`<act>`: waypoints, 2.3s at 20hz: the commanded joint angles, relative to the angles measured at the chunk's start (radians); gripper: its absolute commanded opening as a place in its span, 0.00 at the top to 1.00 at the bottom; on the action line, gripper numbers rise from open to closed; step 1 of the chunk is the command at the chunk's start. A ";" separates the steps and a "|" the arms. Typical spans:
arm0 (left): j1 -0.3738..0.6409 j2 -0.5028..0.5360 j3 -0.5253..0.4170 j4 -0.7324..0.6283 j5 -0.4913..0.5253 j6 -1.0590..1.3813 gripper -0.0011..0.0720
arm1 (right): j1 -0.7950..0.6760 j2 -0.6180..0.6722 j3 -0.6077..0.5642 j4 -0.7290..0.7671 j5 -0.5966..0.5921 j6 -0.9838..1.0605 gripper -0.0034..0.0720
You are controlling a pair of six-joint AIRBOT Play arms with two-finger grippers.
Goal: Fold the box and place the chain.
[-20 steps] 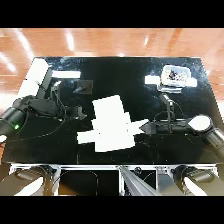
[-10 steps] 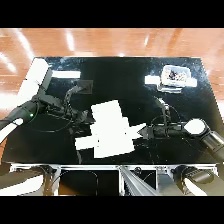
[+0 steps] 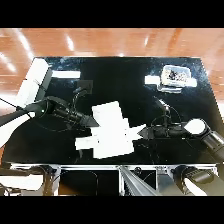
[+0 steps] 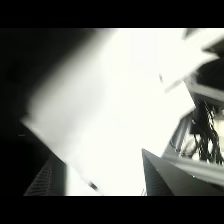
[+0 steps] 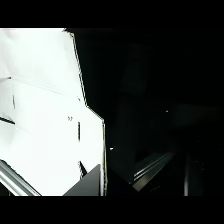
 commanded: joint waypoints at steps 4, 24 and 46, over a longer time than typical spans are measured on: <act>-0.057 -0.013 0.005 -0.010 0.030 0.069 0.16 | -0.014 0.001 0.000 0.000 0.005 0.036 0.92; -0.087 -0.014 0.063 0.026 -0.007 0.171 0.96 | -0.047 0.001 0.070 -0.195 0.081 0.092 0.03; -0.381 0.358 -0.128 0.311 -0.541 0.340 0.96 | -0.174 0.001 0.591 -0.501 0.466 0.025 0.03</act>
